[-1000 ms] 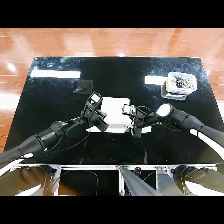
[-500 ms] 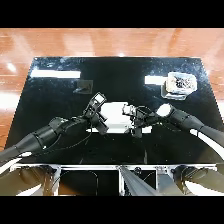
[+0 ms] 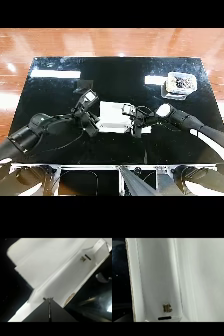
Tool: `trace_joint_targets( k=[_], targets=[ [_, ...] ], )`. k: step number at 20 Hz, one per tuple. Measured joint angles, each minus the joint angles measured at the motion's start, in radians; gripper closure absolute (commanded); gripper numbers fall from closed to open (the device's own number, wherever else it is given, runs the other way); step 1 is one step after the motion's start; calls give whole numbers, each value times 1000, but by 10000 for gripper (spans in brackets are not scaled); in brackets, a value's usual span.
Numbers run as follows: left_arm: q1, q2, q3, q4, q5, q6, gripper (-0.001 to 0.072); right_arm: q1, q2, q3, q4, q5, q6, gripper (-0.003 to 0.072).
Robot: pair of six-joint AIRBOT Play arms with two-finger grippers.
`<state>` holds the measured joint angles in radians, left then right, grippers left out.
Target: Fold the box and place the chain.
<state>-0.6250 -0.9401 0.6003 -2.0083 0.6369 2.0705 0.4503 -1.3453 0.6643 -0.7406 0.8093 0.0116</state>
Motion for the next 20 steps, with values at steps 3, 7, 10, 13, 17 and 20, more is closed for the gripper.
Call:
trace_joint_targets(
  k=[3, 7, 10, 13, 17, 20],
  targets=[
    [55, 12, 0, 52, 72, 1, 634, 0, 0, 0, -1, 1, 0, 143],
    [87, 0, 0, 106, 148, 58, 75, 0, 0, 0, -1, 2, 0, 143],
    [87, -20, 0, 139, 188, 200, 75, 0, 0, 0, -1, 4, 0, 143],
    [82, -31, 0, 153, 151, 347, 77, 0, 0, 0, -2, 15, 0, 143],
    [83, -64, 0, 160, 74, 462, 77, 0, 0, 0, -2, 24, 0, 143],
    [85, -109, 0, 120, 76, 498, 78, 0, 0, 0, -2, 24, 0, 143]
  ],
)
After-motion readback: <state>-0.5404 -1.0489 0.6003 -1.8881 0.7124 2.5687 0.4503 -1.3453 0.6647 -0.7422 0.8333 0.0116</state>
